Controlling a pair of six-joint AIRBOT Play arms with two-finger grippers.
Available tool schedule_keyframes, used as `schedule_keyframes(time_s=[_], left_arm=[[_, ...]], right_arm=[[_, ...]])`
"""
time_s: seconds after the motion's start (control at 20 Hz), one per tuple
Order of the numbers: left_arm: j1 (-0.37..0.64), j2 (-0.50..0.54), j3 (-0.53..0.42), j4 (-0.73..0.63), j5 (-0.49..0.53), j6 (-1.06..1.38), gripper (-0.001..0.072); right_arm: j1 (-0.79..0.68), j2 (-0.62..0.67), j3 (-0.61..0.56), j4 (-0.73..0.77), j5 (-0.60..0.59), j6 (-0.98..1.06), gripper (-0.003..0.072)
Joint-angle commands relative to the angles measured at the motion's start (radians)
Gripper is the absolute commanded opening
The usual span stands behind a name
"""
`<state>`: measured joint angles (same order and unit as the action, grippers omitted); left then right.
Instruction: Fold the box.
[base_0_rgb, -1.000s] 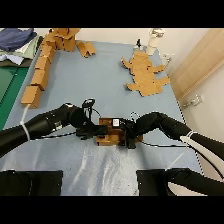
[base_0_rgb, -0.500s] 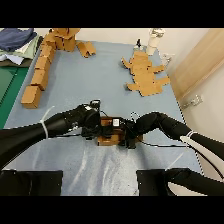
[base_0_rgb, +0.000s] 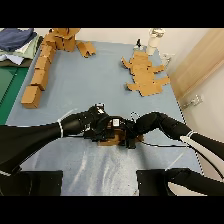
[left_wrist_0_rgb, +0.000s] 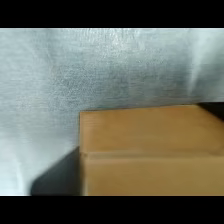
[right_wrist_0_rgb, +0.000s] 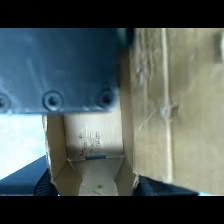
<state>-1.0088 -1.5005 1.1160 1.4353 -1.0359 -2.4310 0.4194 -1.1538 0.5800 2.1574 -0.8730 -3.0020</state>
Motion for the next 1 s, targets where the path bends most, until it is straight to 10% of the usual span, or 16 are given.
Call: schedule_keyframes(time_s=[0.0, 0.3, 0.45, 0.95], left_arm=[[-0.019, -0.016, 0.005, 0.002, 0.039, -0.014, 0.0107], [-0.018, -0.015, 0.005, 0.001, 0.039, -0.011, 0.0134], [-0.018, -0.006, 0.005, 0.001, 0.026, 0.000, 0.0622], [0.063, 0.127, 0.005, 0.013, -0.163, 0.151, 0.0618]], right_arm=[[0.000, 0.000, 0.000, 0.000, 0.000, 0.001, 0.0539], [0.000, 0.000, 0.000, 0.000, 0.000, 0.001, 0.0539], [0.000, 0.000, 0.000, 0.000, 0.000, 0.001, 0.0539], [0.000, 0.000, 0.000, 0.000, 0.000, 0.001, 0.0539]])
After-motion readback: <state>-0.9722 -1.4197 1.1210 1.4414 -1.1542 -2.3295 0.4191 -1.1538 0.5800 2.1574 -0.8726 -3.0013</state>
